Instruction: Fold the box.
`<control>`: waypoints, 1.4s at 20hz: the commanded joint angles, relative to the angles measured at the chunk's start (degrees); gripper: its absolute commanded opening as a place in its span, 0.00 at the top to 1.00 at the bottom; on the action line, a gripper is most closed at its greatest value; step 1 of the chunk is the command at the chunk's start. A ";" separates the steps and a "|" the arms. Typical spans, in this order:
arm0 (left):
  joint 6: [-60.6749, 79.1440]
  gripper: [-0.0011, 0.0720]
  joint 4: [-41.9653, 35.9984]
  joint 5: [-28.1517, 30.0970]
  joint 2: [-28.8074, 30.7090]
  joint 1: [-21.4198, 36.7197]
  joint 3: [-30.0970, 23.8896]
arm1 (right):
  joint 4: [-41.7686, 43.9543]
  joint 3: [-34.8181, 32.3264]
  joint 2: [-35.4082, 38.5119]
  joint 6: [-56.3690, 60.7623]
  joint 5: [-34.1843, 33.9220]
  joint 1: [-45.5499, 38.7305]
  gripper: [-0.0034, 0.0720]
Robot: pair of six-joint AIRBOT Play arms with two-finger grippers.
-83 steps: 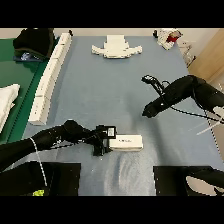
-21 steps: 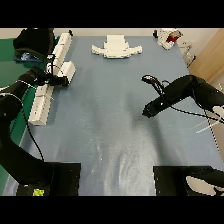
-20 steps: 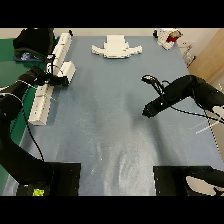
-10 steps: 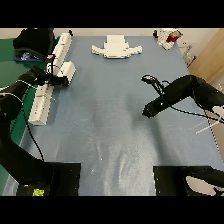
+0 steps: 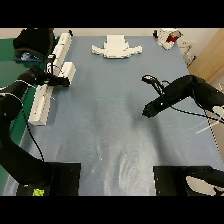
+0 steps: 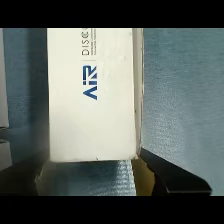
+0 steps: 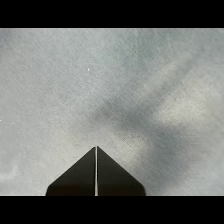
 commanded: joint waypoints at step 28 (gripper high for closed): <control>-16.35 0.98 4.04 -23.50 42.14 -14.60 -26.01 | 0.00 0.04 -0.02 0.02 0.02 0.00 0.95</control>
